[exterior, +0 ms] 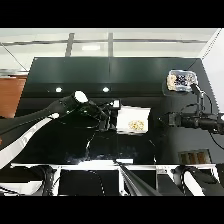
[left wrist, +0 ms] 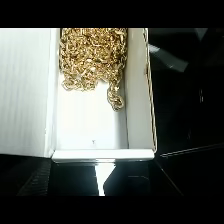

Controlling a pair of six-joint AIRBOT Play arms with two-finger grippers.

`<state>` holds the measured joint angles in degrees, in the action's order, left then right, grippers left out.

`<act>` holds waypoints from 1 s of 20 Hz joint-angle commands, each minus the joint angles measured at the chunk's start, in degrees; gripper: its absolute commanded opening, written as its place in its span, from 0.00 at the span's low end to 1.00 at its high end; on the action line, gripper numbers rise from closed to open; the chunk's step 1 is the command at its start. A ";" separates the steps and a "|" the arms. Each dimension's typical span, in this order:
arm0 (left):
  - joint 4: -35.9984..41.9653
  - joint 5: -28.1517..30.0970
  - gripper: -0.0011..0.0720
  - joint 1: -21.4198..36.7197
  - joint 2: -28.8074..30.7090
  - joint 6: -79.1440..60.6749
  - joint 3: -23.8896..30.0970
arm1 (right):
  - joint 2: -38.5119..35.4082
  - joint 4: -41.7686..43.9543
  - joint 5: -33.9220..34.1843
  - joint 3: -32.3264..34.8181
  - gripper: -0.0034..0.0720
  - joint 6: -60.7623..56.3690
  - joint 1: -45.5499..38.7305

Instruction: Fold the box and place the chain.

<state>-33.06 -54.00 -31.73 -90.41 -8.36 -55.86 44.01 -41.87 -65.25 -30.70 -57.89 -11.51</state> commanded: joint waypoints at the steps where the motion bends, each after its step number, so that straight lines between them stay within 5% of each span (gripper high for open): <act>1: -0.57 0.94 0.98 -0.31 -0.04 1.44 -0.02 | -0.04 0.00 -0.02 0.00 0.53 0.00 -0.04; 7: -1.84 2.14 0.95 -1.11 -0.09 2.84 -0.02 | -0.02 -0.13 0.00 0.00 0.53 0.00 -0.04; 9: -2.99 2.34 0.72 -1.36 -0.09 2.84 -0.02 | -0.02 -0.20 0.00 0.00 0.53 0.00 -0.04; 12: -4.26 2.56 0.64 -1.73 -0.09 2.84 0.00 | -0.02 -0.17 0.22 0.00 0.55 -0.07 -0.02; 14: -4.26 2.56 0.56 -1.73 -0.11 2.82 0.00 | 0.02 0.07 2.64 0.00 0.87 -1.97 0.00; 20: -4.24 2.60 0.56 -1.70 -0.11 2.82 0.00 | 5.88 8.59 15.41 -2.78 0.87 -4.44 6.40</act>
<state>-36.95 -51.57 -33.39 -90.48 -5.58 -55.88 46.39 -37.01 -54.83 -31.68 -61.28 -8.21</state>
